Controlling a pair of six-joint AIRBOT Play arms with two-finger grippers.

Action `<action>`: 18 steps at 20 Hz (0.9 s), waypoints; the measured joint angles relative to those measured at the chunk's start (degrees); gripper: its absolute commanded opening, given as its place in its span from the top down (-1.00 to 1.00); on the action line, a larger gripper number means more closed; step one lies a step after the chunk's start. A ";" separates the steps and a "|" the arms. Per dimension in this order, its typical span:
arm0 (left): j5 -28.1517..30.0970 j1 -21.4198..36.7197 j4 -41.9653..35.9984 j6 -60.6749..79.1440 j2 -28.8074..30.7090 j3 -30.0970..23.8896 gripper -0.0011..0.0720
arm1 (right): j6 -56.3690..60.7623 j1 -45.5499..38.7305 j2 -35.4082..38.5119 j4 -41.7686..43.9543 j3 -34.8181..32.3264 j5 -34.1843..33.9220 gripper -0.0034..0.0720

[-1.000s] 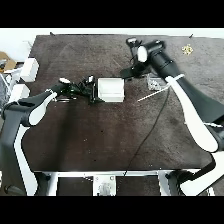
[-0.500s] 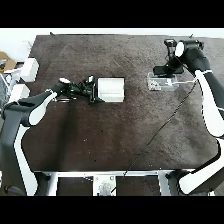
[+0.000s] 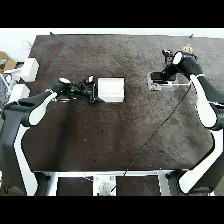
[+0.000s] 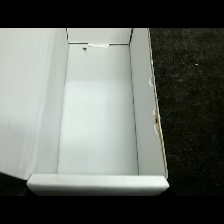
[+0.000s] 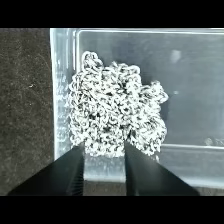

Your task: Fold the box and place the chain.

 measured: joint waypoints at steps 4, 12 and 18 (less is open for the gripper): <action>0.00 0.00 0.00 0.00 0.00 0.00 0.36 | -0.61 0.02 -1.70 1.16 0.00 -0.63 0.21; 0.00 0.00 -0.02 0.00 0.00 0.00 0.36 | -0.74 -0.04 -2.10 1.64 -0.04 -1.53 0.90; -0.02 0.00 -0.02 0.00 0.00 0.00 0.36 | -0.74 -0.02 1.86 1.40 -0.04 -1.77 0.90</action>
